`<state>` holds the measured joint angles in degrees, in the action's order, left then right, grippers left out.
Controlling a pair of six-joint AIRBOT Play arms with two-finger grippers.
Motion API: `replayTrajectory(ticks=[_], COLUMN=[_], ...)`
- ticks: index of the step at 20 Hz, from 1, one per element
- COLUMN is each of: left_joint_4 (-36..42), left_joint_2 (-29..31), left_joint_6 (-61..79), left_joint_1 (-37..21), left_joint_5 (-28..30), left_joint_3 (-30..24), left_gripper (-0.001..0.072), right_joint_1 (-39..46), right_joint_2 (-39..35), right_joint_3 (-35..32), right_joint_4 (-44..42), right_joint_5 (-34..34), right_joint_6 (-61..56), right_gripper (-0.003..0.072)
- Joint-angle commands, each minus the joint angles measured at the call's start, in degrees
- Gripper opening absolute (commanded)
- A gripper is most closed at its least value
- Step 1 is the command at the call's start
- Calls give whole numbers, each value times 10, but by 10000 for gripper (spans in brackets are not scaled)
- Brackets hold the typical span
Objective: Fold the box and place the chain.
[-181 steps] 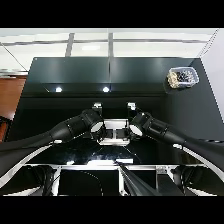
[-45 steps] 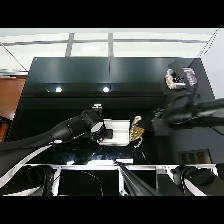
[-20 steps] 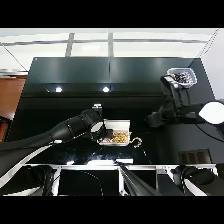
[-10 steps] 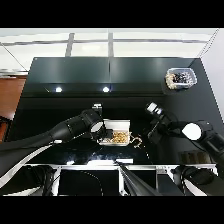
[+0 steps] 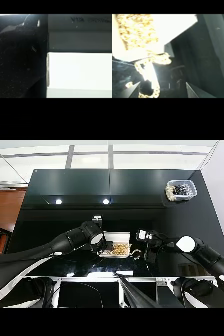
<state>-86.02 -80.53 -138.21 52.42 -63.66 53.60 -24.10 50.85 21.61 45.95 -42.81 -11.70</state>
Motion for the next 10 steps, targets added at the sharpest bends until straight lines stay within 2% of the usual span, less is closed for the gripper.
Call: replayTrajectory(ticks=[1, 3, 10], left_joint_4=[0, 0, 0], left_joint_2=[0, 0, 0], left_joint_6=[0, 0, 0], left_joint_1=[0, 0, 0], left_joint_5=[-1, -1, -1], left_joint_3=[0, 0, 0], left_gripper=[27, 27, 28], right_joint_1=[-1, -1, -1], right_joint_2=[5, 10, 58], right_joint_3=[-16, -20, -20], right_joint_4=[-26, -26, -24], right_joint_5=[3, 11, 43], right_joint_6=[54, 60, 77], right_gripper=[647, 616, 617])
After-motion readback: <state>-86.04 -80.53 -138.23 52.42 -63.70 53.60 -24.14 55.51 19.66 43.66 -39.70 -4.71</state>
